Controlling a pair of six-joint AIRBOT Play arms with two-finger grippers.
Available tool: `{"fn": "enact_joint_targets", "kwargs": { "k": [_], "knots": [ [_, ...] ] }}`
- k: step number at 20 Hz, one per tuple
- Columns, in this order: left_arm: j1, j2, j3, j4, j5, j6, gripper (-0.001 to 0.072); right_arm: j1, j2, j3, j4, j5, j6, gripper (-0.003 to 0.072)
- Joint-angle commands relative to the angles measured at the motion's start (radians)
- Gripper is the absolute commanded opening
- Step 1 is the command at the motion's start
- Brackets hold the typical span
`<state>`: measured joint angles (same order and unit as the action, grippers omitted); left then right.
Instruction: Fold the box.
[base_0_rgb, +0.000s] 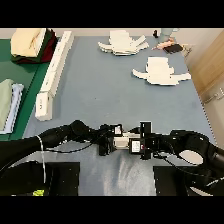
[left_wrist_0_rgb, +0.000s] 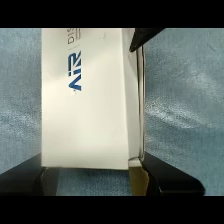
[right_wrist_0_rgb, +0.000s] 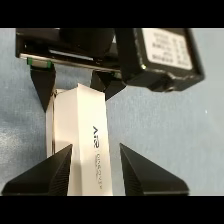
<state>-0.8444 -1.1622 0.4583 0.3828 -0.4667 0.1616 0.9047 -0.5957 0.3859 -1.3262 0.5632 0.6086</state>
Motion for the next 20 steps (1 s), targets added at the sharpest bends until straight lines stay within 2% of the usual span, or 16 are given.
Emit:
{"fn": "enact_joint_targets", "kwargs": {
  "k": [1, 7, 8, 11, 13, 15, 18, 20],
  "knots": [
    [0.0, 0.0, 0.001, -0.001, 0.004, -0.002, 0.0525, 0.001, 0.017, 0.002, 0.014, 0.004, 0.011, 0.0466],
    [0.0, 0.0, 0.001, -0.001, 0.004, -0.002, 0.0524, 0.001, 0.055, 0.003, 0.039, 0.006, 0.08, 0.0458],
    [0.0, 0.0, 0.001, -0.001, 0.004, -0.002, 0.0524, 0.001, 0.078, 0.003, 0.048, 0.009, 0.144, 0.0388],
    [0.0, 0.0, 0.001, -0.001, 0.004, -0.002, 0.0524, -0.011, 0.134, -0.007, 0.035, 0.051, 0.522, 0.0],
    [0.0, 0.0, 0.001, -0.001, 0.004, -0.002, 0.0524, -0.015, 0.143, -0.045, 0.036, 0.027, 0.767, 0.0001],
    [0.0, 0.0, 0.001, -0.001, 0.004, -0.002, 0.0524, -0.015, 0.163, -0.103, 0.047, -0.082, 0.94, 0.0001],
    [0.0, 0.0, 0.001, -0.001, 0.004, -0.002, 0.0525, -0.016, 0.202, -0.194, 0.051, -0.306, 1.219, 0.0001],
    [0.0, 0.0, 0.001, -0.001, 0.004, -0.002, 0.0525, -0.016, 0.204, -0.228, 0.051, -0.335, 1.323, 0.0001]
  ]
}}
